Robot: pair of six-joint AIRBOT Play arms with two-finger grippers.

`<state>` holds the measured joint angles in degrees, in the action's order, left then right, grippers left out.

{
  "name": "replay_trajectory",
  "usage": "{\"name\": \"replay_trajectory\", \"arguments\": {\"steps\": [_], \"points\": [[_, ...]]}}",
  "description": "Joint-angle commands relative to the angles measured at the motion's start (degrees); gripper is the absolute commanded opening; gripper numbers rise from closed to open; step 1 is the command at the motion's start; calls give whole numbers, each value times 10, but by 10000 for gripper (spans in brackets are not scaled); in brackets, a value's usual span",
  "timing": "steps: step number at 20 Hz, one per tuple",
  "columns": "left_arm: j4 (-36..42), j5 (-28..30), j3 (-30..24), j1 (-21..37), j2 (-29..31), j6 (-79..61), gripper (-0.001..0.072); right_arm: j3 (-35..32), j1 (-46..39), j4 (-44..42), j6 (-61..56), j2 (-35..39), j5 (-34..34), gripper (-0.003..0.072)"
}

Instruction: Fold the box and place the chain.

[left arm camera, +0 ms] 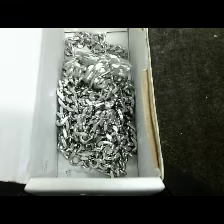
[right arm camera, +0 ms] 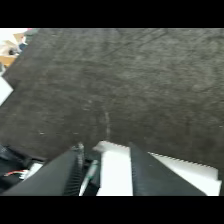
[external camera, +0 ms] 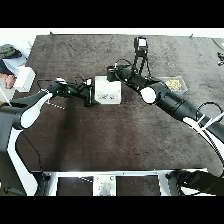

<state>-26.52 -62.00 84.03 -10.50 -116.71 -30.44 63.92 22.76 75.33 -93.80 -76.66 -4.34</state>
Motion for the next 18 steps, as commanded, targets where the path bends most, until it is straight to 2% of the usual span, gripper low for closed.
{"name": "replay_trajectory", "arguments": {"steps": [1, 2, 3, 4, 5, 7, 9, 12, 13, 15, 18], "points": [[0, 0, 0, 0, 0, 0, 286, 0, -14, 28, 24, 2, 7, 322], [0, 0, 0, 0, 0, 0, 286, 0, -21, 51, 55, 0, 3, 321], [0, 0, 0, 0, 0, 0, 286, 1, -34, 48, 55, -5, -10, 249], [0, 0, 0, 0, 0, 0, 286, 2, -52, 48, 56, -11, -26, 215], [0, 0, 0, 0, 0, 0, 286, 2, -70, 48, 56, -16, -40, 214], [0, 0, 0, 0, 0, 0, 286, 10, -105, 33, 80, -24, -79, 126], [0, 0, 0, 0, 0, 0, 286, 43, -135, -67, 221, -38, -156, 126], [0, 0, 0, 0, 0, 0, 286, 109, -189, -349, 498, -80, -286, 127], [0, 0, 0, 0, 0, 0, 287, 126, -204, -405, 541, -94, -309, 128], [0, 0, 0, 0, 0, 0, 286, 163, -229, -423, 558, -128, -349, 128], [0, 0, 0, 0, 0, 0, 286, 238, -252, -424, 597, -201, -472, 130]]}}
